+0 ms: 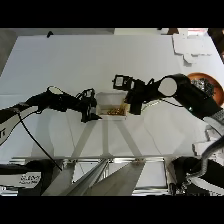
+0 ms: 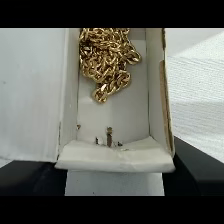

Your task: Fold the box and place the chain.

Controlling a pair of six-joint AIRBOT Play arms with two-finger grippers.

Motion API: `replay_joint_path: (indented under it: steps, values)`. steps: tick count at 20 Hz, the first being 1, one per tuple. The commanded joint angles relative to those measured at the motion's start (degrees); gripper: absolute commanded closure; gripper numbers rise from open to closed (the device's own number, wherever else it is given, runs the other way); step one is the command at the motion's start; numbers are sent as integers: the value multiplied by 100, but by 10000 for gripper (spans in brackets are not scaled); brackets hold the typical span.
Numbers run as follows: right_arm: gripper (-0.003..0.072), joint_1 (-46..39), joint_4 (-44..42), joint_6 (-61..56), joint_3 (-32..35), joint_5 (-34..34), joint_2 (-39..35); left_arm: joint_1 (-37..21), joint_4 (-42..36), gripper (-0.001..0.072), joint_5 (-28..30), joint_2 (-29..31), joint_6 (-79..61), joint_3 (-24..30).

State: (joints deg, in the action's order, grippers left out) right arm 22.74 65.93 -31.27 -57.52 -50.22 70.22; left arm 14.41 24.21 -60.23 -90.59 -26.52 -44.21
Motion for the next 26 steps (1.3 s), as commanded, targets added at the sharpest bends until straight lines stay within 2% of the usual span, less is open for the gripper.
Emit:
replay_joint_path:
  steps: [1,4,5,7,8,14,17,18,19,21,24,26]
  values:
    - [673,629,-72,-297,-122,688,157,-2,0,315,2,0,-2,2]
    - [670,861,-63,-498,-249,682,551,-2,0,315,2,0,-2,2]
    - [634,861,-52,-610,-249,616,629,-2,2,315,2,0,-2,2]
    - [302,802,127,-831,-249,481,647,-2,2,315,2,0,-2,2]
    - [275,715,133,-839,-249,378,595,-2,2,315,2,0,-2,2]
    - [273,-557,131,-831,-63,-315,-57,-2,2,315,2,0,-2,2]
    - [265,-1362,164,-358,118,-752,-31,-2,2,315,2,0,-2,2]
    - [230,-1513,173,-107,184,-811,13,-2,0,315,2,0,-2,2]
    - [144,-1611,175,55,232,-809,98,-2,0,315,2,0,-2,2]
    - [72,-1681,179,70,245,-798,433,-2,2,315,2,0,-2,2]
    - [65,-1547,188,70,247,-789,1001,-2,2,315,2,0,-2,2]
    - [66,-1344,284,70,286,-555,1167,-2,0,315,2,0,-2,2]
